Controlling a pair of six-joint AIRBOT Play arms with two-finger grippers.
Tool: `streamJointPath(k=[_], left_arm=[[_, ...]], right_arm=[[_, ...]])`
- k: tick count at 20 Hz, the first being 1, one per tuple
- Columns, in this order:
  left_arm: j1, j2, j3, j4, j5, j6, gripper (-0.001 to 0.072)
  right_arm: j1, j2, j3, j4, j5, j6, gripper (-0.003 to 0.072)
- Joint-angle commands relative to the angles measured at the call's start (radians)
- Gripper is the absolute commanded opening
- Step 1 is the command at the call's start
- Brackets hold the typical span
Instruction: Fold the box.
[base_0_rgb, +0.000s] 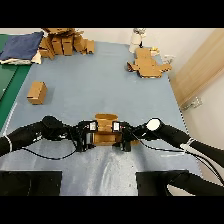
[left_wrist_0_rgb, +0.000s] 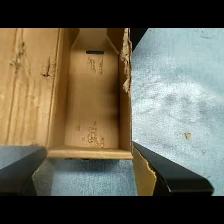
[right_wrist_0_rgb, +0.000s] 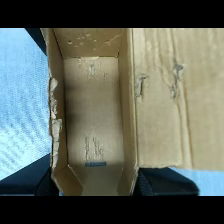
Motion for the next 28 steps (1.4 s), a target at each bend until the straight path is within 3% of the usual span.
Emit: streamJointPath(k=[1,8,18,20,28], left_arm=[[-0.001,-0.003,0.015,0.055,0.0,-0.074,0.0704],[-0.02,-0.068,0.068,0.087,-0.03,-0.093,0.0705],[-0.02,-0.068,0.069,0.164,-0.029,-0.172,0.0702],[-0.02,-0.068,0.069,0.164,-0.025,-0.171,0.0595],[-0.02,-0.068,0.07,0.16,-0.026,-0.171,0.0598]], right_arm=[[-0.001,0.001,0.0,0.0,0.0,0.0,0.0561],[-0.001,0.001,0.0,0.0,0.0,0.0,0.0562],[-0.001,0.001,0.0,0.0,0.0,0.0,0.0561],[-0.001,0.001,0.0,0.0,0.0,0.0,0.0562],[-0.001,0.001,0.0,0.0,0.0,0.0,0.0561]])
